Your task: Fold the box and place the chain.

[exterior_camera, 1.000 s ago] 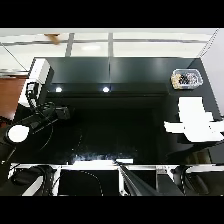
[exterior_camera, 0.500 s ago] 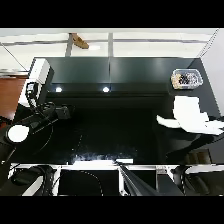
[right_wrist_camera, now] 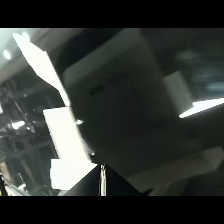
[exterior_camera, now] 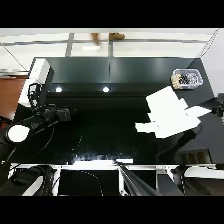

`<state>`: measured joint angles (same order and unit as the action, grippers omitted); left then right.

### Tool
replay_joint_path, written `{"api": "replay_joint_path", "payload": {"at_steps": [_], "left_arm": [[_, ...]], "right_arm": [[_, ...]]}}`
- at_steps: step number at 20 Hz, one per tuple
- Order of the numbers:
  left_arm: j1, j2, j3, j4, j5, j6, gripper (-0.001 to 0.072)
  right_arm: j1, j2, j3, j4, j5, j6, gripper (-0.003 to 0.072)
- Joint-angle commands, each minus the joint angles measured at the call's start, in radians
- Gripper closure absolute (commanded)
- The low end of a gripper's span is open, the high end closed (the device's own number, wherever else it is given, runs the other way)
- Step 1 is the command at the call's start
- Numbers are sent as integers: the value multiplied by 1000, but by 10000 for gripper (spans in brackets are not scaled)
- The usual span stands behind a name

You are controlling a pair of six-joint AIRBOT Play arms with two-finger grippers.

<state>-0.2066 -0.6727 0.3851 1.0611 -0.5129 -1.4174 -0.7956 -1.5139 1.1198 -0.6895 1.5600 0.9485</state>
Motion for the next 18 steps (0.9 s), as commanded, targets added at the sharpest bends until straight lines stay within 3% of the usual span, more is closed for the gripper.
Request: {"api": "replay_joint_path", "payload": {"at_steps": [1,8,14,18], "left_arm": [[0,0,0,0,-24,0,6],[-1,-1,0,-26,-69,0,7],[-101,-2,0,-53,-66,0,5],[-217,-51,10,-141,-66,0,6]], "right_arm": [[169,190,-159,27,-181,99,673],[625,568,-568,230,-686,253,673],[1006,766,-654,123,-962,154,673],[1199,807,-719,43,-1093,109,673]]}}
